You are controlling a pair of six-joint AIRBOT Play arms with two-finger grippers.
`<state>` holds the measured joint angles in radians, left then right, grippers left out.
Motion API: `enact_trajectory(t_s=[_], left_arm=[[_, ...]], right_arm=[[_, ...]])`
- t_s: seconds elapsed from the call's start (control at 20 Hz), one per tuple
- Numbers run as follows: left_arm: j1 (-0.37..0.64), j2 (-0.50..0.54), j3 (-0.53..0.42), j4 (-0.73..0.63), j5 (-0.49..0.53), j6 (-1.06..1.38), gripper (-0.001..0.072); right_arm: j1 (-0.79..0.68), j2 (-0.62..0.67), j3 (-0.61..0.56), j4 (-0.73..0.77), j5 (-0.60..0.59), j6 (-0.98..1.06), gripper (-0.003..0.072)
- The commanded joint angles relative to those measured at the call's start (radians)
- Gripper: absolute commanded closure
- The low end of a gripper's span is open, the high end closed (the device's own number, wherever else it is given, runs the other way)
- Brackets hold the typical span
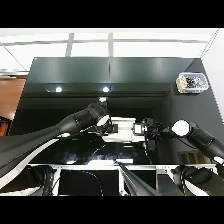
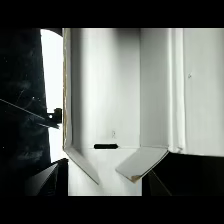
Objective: Fold the box and place the chain.
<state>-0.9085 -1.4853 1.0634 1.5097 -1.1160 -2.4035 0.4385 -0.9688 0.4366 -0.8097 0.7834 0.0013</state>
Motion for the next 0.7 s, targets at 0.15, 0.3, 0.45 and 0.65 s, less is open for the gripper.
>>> enact_trajectory(t_s=[0.15,0.3,0.45,0.65], left_arm=[[0.001,0.001,0.001,0.0,-0.019,0.0,0.0683],[0.001,0.001,0.001,0.0,-0.019,0.0,0.0683],[0.001,0.001,0.001,0.0,-0.019,0.0,0.0683],[0.001,0.001,0.001,0.0,-0.019,-0.001,0.0683]], right_arm=[[-0.002,-0.011,-0.001,0.076,-0.003,0.014,0.0252],[0.008,-0.047,-0.001,0.162,-0.009,0.014,0.0548],[0.051,-0.082,-0.001,0.243,-0.038,0.014,0.0548],[0.083,-0.124,-0.003,0.321,-0.123,0.027,0.055]])
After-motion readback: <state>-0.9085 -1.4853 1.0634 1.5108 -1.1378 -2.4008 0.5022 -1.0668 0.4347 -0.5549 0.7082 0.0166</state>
